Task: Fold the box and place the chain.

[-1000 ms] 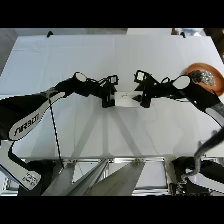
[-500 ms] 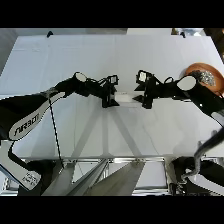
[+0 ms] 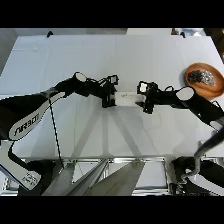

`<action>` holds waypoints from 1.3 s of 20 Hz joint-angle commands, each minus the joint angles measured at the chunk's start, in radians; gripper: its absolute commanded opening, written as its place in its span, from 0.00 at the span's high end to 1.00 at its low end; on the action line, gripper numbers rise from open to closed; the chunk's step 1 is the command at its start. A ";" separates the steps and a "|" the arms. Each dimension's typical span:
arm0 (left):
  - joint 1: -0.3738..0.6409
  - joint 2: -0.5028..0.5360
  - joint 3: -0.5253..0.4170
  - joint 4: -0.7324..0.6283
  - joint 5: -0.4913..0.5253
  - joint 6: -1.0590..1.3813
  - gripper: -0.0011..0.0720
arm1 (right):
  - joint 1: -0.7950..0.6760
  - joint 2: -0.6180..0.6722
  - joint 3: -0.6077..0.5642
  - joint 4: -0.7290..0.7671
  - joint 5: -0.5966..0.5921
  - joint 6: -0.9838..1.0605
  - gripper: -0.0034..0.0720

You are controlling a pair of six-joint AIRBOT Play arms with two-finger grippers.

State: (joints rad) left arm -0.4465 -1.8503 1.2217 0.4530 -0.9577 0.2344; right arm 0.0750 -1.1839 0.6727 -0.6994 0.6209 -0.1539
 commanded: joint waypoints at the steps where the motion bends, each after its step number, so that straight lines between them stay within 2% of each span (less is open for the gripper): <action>1: 0.000 0.000 0.000 0.000 0.000 0.001 0.77 | 0.000 -0.003 -0.007 0.003 -0.052 -0.014 0.32; 2: 0.000 0.000 0.000 0.000 0.000 0.001 0.77 | 0.000 -0.005 -0.007 0.003 -0.064 -0.013 0.32; 5: 0.000 0.000 0.000 0.000 0.000 0.001 0.77 | 0.000 -0.005 -0.007 0.004 -0.083 -0.013 0.42; 7: 0.000 0.000 0.000 0.000 0.000 0.001 0.77 | 0.000 -0.001 -0.007 0.011 -0.079 -0.013 0.44; 9: 0.000 0.000 0.000 0.000 0.000 0.001 0.77 | 0.000 0.002 -0.007 0.035 -0.079 -0.013 0.52; 14: 0.000 0.000 0.000 0.000 0.000 0.001 0.77 | 0.000 0.011 -0.007 0.062 -0.028 -0.014 0.54; 16: 0.000 0.000 0.000 0.000 0.000 0.001 0.77 | 0.000 0.022 -0.007 0.072 -0.008 -0.048 0.59; 21: 0.000 0.000 0.000 0.000 0.000 0.001 0.77 | 0.000 0.026 -0.007 0.076 -0.004 -0.068 0.60; 25: 0.000 0.000 0.000 0.000 0.000 0.001 0.77 | 0.000 0.021 -0.007 0.068 -0.063 -0.067 0.74; 26: 0.000 0.000 0.000 0.000 0.000 0.001 0.77 | 0.000 0.016 -0.008 0.068 -0.072 -0.066 0.74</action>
State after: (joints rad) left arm -0.4461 -1.8503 1.2221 0.4534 -0.9596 0.2348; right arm 0.0750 -1.1625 0.6659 -0.6285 0.5850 -0.2180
